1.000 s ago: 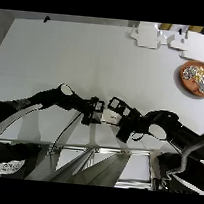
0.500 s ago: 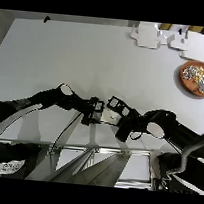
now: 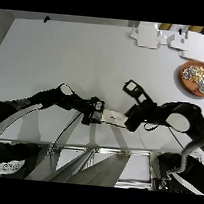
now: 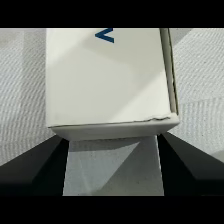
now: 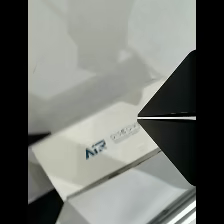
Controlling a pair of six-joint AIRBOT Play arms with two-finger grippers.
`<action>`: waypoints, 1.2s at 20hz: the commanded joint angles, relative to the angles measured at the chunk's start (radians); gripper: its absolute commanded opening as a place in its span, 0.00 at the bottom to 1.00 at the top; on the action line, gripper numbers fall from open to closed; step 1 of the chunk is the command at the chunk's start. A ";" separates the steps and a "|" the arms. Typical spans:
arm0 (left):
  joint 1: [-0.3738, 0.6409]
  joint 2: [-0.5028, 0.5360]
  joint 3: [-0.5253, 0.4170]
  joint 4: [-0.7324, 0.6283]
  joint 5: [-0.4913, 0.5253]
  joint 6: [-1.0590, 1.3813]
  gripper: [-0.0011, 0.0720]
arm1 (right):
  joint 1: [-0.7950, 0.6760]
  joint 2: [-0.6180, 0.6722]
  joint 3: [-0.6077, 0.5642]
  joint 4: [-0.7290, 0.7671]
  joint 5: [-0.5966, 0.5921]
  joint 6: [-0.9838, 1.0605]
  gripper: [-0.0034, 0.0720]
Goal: Fold the box and place the chain.
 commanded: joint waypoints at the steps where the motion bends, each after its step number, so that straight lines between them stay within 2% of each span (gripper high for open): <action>1: 0.000 0.000 0.001 0.002 0.001 0.002 0.30 | -0.118 0.047 0.010 -0.045 0.151 0.004 0.07; 3: 0.000 0.000 0.001 0.002 0.001 0.002 0.30 | -0.169 0.048 0.010 -0.076 0.224 0.004 0.07; 6: 0.000 0.000 0.001 0.001 0.000 0.002 0.30 | -0.220 0.048 0.010 -0.079 0.266 0.004 0.07; 10: 0.000 0.000 0.001 -0.008 0.002 0.006 0.30 | -0.238 0.047 0.010 -0.106 0.247 0.003 0.07; 12: 0.004 0.005 0.001 -0.074 0.000 0.000 0.31 | -0.238 0.047 0.010 -0.110 0.225 0.003 0.07; 13: 0.004 0.014 0.001 -0.093 -0.007 -0.002 0.34 | -0.238 0.047 0.010 -0.113 0.212 0.003 0.07; 14: 0.003 0.027 0.001 -0.111 -0.013 -0.002 0.47 | -0.238 0.047 0.010 -0.113 0.199 0.003 0.07; 17: 0.001 0.039 0.001 -0.150 -0.013 -0.001 0.65 | -0.238 0.047 0.010 -0.113 0.170 0.003 0.07; 20: -0.002 0.025 0.000 -0.152 -0.014 -0.001 0.90 | -0.238 0.047 0.010 -0.113 0.159 0.003 0.07; 22: -0.017 0.016 0.000 -0.154 -0.012 0.019 0.96 | -0.238 0.047 0.010 -0.113 0.159 0.003 0.07; 24: -0.050 0.008 0.001 -0.163 0.018 0.039 0.96 | -0.238 0.047 0.010 -0.114 0.159 0.003 0.07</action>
